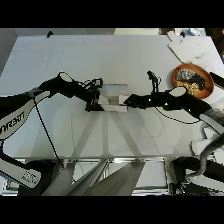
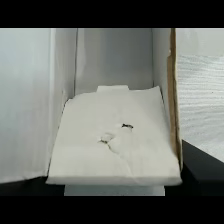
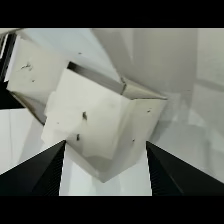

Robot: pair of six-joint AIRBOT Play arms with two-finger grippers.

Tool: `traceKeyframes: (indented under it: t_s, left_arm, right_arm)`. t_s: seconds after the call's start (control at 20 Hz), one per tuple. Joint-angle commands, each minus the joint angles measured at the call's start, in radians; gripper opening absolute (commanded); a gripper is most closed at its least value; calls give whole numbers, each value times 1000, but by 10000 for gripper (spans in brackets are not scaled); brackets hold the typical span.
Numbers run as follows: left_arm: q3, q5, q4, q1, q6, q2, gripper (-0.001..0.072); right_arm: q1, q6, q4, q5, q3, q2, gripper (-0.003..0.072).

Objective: Fold the box and place the chain.

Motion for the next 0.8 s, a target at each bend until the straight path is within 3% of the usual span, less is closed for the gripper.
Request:
traceKeyframes:
  t_s: [0.0,0.25,0.55,0.75]
  left_arm:
    - [0,0,0,0,0,0,211]
    - [0,0,0,0,0,0,211]
    - [0,0,0,0,0,0,211]
    - [0,0,0,0,0,0,211]
  right_arm:
    - [0,44,-27,-56,0,0,516]
    - [11,43,-20,-90,0,0,516]
    - [113,44,-45,-232,0,0,516]
    - [137,132,-180,-275,0,0,516]
